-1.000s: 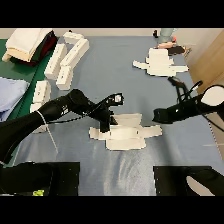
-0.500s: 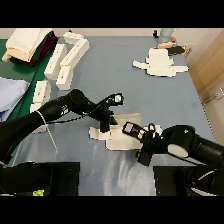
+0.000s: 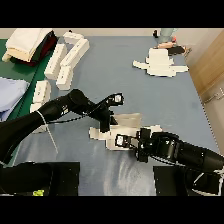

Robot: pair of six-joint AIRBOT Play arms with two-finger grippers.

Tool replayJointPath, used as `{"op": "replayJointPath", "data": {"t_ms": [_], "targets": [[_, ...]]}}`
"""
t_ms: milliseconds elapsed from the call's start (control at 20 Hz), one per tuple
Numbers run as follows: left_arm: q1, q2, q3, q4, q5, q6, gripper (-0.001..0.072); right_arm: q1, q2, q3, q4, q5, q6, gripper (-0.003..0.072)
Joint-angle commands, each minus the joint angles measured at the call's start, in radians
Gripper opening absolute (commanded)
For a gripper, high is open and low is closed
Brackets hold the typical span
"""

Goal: Fold the box.

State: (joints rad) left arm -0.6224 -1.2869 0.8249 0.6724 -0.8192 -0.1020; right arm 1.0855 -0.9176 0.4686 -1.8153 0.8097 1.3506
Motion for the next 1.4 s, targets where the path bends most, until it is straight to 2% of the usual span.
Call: {"op": "replayJointPath", "data": {"t_ms": [0, 350, 600, 900, 1100, 1200, 1350], "targets": [[0.0, 0.0, 0.001, 0.0, 0.0, 0.0, 0.0017, 0.005, -0.008, 0.019, -0.097, -0.021, 0.093, 0.0576], [-0.001, 0.0, 0.001, 0.0, 0.0, 0.0, 0.0017, 0.005, 0.027, 0.151, -0.161, 0.13, 0.34, 0.0577], [0.0, 0.0, 0.001, 0.0, 0.0, 0.0, 0.0017, 0.005, 0.027, 0.168, -0.161, 0.172, 0.559, 0.0589], [-0.001, 0.0, 0.001, 0.0, 0.0, 0.0, 0.0017, -0.012, 0.028, 0.166, -0.152, 0.214, 0.538, 0.059], [-0.001, 0.0, 0.001, 0.0, 0.0, 0.0, 0.0017, 0.024, 0.066, 0.073, -0.103, 0.094, 0.35, 0.0588], [-0.001, 0.0, 0.001, 0.0, 0.0, 0.0, 0.0017, 0.074, 0.146, -0.008, -0.055, 0.013, 0.331, 0.0588], [-0.001, 0.0, 0.001, 0.0, 0.0, 0.0, 0.0017, 0.137, 0.286, -0.117, -0.04, -0.031, 0.331, 0.0588]]}}
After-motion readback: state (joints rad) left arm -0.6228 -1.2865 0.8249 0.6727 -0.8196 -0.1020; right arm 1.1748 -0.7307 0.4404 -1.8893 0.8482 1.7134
